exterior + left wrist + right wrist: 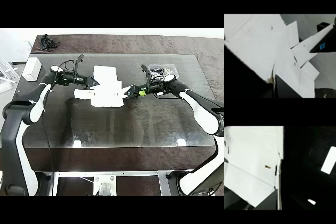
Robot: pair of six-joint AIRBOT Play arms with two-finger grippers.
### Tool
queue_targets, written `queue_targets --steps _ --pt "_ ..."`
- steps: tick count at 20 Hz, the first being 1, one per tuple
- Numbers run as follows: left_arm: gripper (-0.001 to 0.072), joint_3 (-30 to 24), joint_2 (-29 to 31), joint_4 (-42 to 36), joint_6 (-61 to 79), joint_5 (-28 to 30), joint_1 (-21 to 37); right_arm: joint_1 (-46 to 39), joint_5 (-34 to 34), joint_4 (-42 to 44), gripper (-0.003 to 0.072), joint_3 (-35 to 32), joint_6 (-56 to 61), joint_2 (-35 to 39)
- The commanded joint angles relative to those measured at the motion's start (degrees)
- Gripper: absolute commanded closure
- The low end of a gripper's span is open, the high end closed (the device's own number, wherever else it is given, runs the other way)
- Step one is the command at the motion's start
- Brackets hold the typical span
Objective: Fold the box and place the chain.
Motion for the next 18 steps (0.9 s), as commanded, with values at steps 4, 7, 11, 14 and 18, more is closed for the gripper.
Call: queue_targets --steps 4,7,11,14,18 --pt "0.0694 -0.17 -0.07 -3.82 22.77 -6.40 0.00 -0.11 0.44 -0.17 0.0651 -0.28 0.04 -0.04" --pt "0.0696 -0.17 -0.07 -5.51 35.32 -9.90 0.02 -1.25 1.29 0.35 0.0458 -0.28 -0.02 0.11" --pt "0.0696 -2.49 -0.02 -6.62 44.78 -13.68 -0.02 -5.44 1.29 2.73 0.0331 -0.24 -2.78 1.03" --pt "0.0696 -7.10 0.24 -9.55 52.57 -12.37 0.04 -9.42 1.46 6.54 0.0332 -0.24 -5.01 1.57" --pt "0.0696 -11.96 2.40 -10.36 59.87 -8.28 0.02 -10.38 1.73 8.68 0.0333 -0.26 -7.58 1.60"
